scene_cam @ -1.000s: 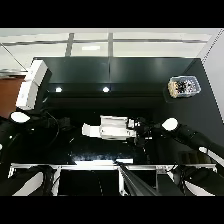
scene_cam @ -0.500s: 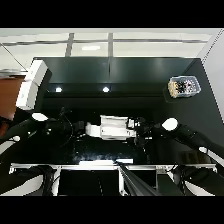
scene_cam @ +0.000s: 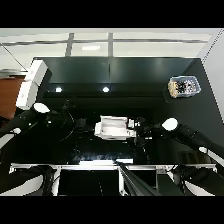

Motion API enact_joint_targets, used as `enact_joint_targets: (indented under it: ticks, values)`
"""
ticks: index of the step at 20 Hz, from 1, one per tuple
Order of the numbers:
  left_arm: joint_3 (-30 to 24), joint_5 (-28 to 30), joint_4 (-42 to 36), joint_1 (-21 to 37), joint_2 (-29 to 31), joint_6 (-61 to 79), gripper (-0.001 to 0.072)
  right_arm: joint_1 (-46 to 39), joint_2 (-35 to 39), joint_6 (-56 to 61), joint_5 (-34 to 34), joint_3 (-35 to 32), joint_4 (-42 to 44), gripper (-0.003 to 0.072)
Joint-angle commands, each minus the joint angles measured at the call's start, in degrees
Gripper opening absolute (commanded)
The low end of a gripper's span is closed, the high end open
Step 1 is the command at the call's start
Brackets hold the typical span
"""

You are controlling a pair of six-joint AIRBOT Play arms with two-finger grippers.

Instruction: Fold the box and place the chain.

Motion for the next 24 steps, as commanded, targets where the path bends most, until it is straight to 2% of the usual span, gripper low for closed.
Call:
enact_joint_targets:
  ticks: [1,4,6,11,13,14,20,22,24]
  values:
    - [2.64,-4.02,-0.13,-0.09,0.74,-1.25,0.0693,0.02,-0.02,0.04,0.00,0.04,0.02,0.0523]
    - [2.75,-4.63,-0.02,-1.09,2.47,-2.47,0.0693,0.02,-0.02,0.04,0.00,0.04,0.02,0.0524]
    - [2.75,-3.69,-0.07,-3.93,3.63,-4.00,0.0692,0.02,-0.02,0.04,0.00,0.04,0.02,0.0524]
    - [2.75,4.20,0.02,-12.66,4.61,-6.84,0.0666,0.02,-0.02,0.02,0.00,0.04,0.02,0.0524]
    - [2.75,5.22,0.00,-13.16,5.31,-8.07,0.0658,0.02,-0.02,0.04,0.00,0.04,0.00,0.0523]
    - [2.78,5.53,0.26,-13.11,5.77,-8.31,0.0588,0.02,-0.02,0.02,0.00,0.04,0.02,0.0524]
    - [2.82,8.98,4.37,-13.18,7.69,-13.97,0.0567,0.02,-0.02,0.02,0.00,0.04,0.00,0.0523]
    - [2.84,8.74,4.90,-13.18,7.72,-14.05,0.0534,0.02,-0.02,0.02,0.00,0.04,0.00,0.0524]
    - [2.86,8.94,4.87,-13.66,7.72,-14.56,0.0532,0.02,-0.02,0.02,0.00,0.04,0.00,0.0523]
